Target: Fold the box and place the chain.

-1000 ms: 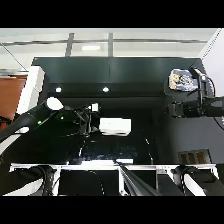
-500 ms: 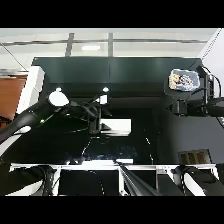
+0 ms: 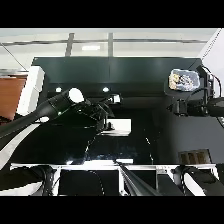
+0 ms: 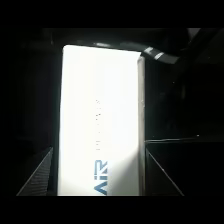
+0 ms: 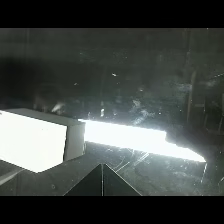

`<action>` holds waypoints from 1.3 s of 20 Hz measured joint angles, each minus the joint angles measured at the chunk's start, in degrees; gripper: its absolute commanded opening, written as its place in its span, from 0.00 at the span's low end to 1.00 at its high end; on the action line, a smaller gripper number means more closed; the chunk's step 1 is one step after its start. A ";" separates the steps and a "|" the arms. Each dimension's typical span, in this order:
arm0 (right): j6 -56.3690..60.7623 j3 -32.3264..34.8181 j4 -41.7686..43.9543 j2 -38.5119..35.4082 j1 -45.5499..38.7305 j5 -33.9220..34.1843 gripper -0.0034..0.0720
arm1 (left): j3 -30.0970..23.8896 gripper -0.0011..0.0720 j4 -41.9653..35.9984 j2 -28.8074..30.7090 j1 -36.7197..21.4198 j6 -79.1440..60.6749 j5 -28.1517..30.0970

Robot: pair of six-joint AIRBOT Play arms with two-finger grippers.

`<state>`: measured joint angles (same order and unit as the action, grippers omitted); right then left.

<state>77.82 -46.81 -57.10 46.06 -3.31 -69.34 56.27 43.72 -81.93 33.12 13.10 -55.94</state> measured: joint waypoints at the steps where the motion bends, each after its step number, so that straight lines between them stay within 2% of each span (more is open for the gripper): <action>1: 0.00 0.00 0.00 0.00 0.00 -0.02 0.07 | 0.17 0.99 0.17 -0.13 0.22 0.20 0.33; 12: -0.02 0.00 -0.07 0.00 0.00 -0.04 0.07 | 0.74 0.99 4.48 -0.52 5.79 0.76 1.68; 18: -0.02 0.00 -0.13 0.00 0.00 -0.02 0.07 | 0.76 0.97 9.14 -3.04 9.44 0.50 7.63; 19: -0.04 0.00 -0.11 0.00 0.00 -0.02 0.07 | 0.76 0.82 10.49 -3.43 10.16 0.39 8.87; 20: -0.02 0.00 -0.13 0.00 0.00 0.00 0.07 | 0.76 0.57 11.78 -3.67 10.80 0.42 9.90; 21: -0.02 0.00 -0.13 0.00 0.00 0.00 0.07 | 0.81 0.48 12.68 -3.65 11.21 0.42 10.32; 23: -0.04 0.00 -0.13 0.00 0.00 -0.02 0.07 | 0.83 0.48 14.71 -2.97 11.41 1.42 10.10; 26: -0.04 0.00 -0.13 0.00 0.00 -0.04 0.07 | 0.85 0.48 18.75 0.02 9.16 8.37 6.03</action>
<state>77.78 -46.81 -57.23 46.06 -3.31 -69.38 57.12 62.48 -81.91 42.28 21.47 -49.91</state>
